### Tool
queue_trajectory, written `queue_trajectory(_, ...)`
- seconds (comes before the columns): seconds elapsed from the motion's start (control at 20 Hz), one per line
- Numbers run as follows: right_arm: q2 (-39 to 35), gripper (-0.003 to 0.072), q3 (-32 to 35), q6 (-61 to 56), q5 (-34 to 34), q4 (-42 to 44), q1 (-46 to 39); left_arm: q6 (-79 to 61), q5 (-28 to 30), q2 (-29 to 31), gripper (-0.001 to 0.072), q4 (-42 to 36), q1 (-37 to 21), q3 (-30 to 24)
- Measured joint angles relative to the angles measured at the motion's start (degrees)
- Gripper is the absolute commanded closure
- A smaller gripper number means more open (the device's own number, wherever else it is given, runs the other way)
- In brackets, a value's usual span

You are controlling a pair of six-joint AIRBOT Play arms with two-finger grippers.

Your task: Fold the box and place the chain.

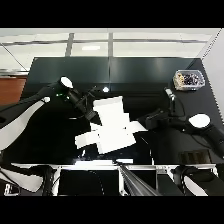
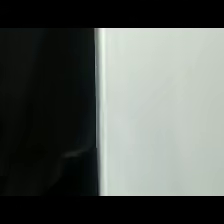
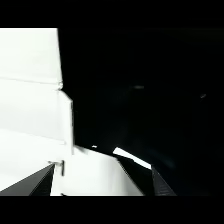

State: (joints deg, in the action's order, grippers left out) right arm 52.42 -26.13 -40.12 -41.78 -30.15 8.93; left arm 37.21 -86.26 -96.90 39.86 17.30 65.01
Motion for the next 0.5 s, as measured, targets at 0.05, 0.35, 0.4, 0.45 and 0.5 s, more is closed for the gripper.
queue_trajectory(0.05,0.0,-0.0011,-2.1,0.0,-1.8,-3.1,-1.0,-1.2,1.1,1.9,0.0691,0.0,0.2,-0.9)
queue_trajectory(0.35,0.8,-0.0011,-9.8,2.2,-5.3,-19.9,-2.6,-24.1,18.6,14.9,0.0686,-3.8,3.3,-10.9)
queue_trajectory(0.4,1.2,-0.0011,-10.1,3.6,-5.2,-21.0,-1.9,-30.6,20.6,15.7,0.0686,-3.8,4.3,-11.6)
queue_trajectory(0.45,1.6,-0.001,-10.3,5.2,-4.8,-21.6,-0.9,-35.2,23.0,16.1,0.0686,-3.7,5.3,-12.1)
queue_trajectory(0.5,2.0,-0.0011,-10.4,6.5,-4.8,-22.5,0.1,-38.8,25.1,16.1,0.0686,-3.5,6.3,-12.4)
